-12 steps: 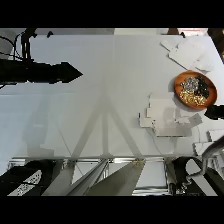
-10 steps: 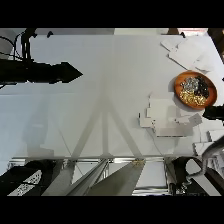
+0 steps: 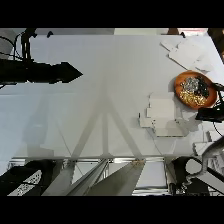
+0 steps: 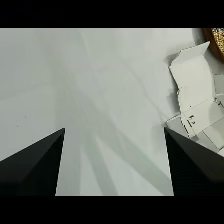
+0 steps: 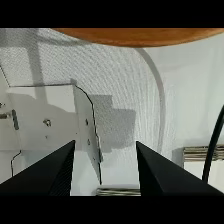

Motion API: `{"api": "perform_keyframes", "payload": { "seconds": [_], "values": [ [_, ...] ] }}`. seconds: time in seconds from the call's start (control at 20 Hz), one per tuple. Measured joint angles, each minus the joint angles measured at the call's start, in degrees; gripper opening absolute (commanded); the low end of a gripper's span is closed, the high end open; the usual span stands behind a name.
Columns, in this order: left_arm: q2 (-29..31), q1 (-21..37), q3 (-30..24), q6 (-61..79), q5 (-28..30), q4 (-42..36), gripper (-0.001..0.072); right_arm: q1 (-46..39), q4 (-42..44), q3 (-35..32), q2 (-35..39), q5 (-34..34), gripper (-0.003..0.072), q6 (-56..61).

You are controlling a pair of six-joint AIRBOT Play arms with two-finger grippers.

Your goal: Fold the box and place the chain.

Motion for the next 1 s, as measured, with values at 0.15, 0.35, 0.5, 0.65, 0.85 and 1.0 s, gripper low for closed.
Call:
{"api": "perform_keyframes", "payload": {
  "seconds": [0.15, 0.35, 0.5, 0.65, 0.85, 1.0],
  "values": [
    [0.00, 0.00, 0.00, 0.00, -0.02, 0.00, 0.0701, 0.00, 2.12, 0.00, -2.03, -0.74, 0.0224, -1.73],
    [0.00, 0.00, 0.00, 0.00, -0.02, 0.00, 0.0701, 0.00, 3.43, 0.00, -3.65, -1.95, 0.0012, -2.62],
    [0.00, 0.00, 0.00, -0.02, 0.00, 0.02, 0.0701, 0.00, 3.82, 0.00, -4.09, -2.40, 0.0012, -3.06],
    [0.00, 0.00, 0.00, -0.02, 0.00, 0.02, 0.0701, 0.00, 5.81, 0.00, -4.26, -0.83, 0.0011, -4.87],
    [0.00, 0.00, 0.00, 0.00, -0.02, 0.02, 0.0701, 0.22, 12.98, 0.04, -3.96, 3.82, 0.0010, -9.51],
    [0.00, 0.00, 0.00, -0.02, -0.02, 0.02, 0.0701, 2.12, 18.69, 0.04, -2.91, 4.81, 0.0009, -11.52]
  ]
}}
